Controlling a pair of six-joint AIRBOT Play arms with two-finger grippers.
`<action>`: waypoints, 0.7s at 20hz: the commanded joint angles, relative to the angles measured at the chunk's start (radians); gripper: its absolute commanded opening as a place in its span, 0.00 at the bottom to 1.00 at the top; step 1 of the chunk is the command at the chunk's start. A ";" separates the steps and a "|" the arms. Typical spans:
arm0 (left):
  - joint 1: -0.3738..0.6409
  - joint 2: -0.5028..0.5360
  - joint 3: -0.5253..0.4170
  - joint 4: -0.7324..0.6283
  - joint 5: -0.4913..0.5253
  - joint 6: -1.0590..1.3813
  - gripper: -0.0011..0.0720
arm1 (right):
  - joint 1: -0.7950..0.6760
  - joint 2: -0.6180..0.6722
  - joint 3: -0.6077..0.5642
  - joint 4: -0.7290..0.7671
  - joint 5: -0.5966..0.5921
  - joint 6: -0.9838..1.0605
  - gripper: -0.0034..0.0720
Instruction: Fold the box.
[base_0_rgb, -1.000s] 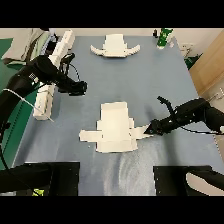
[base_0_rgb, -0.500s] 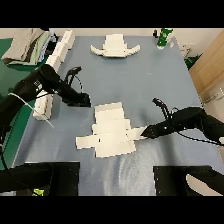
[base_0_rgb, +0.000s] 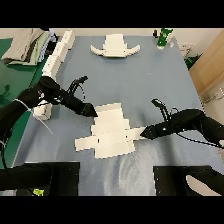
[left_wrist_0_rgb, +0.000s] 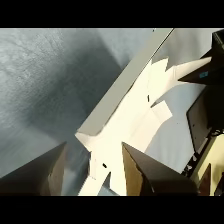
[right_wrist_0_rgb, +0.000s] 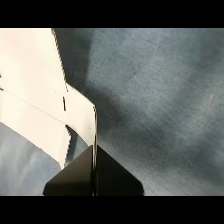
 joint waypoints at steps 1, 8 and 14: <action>0.006 -0.067 -0.009 -0.110 0.008 0.124 0.73 | 0.002 0.001 0.000 0.000 0.006 0.002 0.05; -0.016 -0.214 0.013 -0.232 -0.117 0.254 0.73 | 0.002 0.001 0.000 0.002 0.016 0.012 0.05; -0.026 -0.217 0.027 -0.222 -0.107 0.306 0.03 | 0.002 0.001 0.000 0.000 0.011 0.021 0.05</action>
